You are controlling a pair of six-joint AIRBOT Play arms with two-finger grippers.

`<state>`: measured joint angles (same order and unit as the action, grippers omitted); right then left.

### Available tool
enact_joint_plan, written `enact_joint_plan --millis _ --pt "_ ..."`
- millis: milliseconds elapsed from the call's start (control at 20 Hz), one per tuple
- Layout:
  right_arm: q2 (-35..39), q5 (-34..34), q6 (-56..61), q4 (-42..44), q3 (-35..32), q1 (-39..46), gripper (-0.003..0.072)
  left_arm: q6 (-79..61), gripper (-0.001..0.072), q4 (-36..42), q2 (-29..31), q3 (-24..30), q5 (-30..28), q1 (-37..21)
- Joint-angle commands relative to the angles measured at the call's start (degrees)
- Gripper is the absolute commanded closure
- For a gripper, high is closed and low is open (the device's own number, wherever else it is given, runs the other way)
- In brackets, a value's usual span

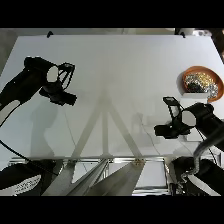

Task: Fold the box and place the chain.

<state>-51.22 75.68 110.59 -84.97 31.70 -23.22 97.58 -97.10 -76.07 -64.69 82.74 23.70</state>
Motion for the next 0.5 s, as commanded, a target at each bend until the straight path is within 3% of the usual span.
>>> enact_joint_plan --millis 0,150,450 --pt "0.0 0.0 0.0 0.0 0.0 0.0 0.0674 0.0 0.0700 0.0 0.0 0.0 0.0 0.0" --pt "0.0 -0.1 0.2 0.1 0.0 0.0 0.0674 0.0 0.0700 0.0 0.0 0.0 0.0 0.0" --pt "-0.1 -7.7 0.9 -1.4 0.4 0.0 0.0673 0.0 0.0700 0.0 0.0 0.0 0.0 0.0"
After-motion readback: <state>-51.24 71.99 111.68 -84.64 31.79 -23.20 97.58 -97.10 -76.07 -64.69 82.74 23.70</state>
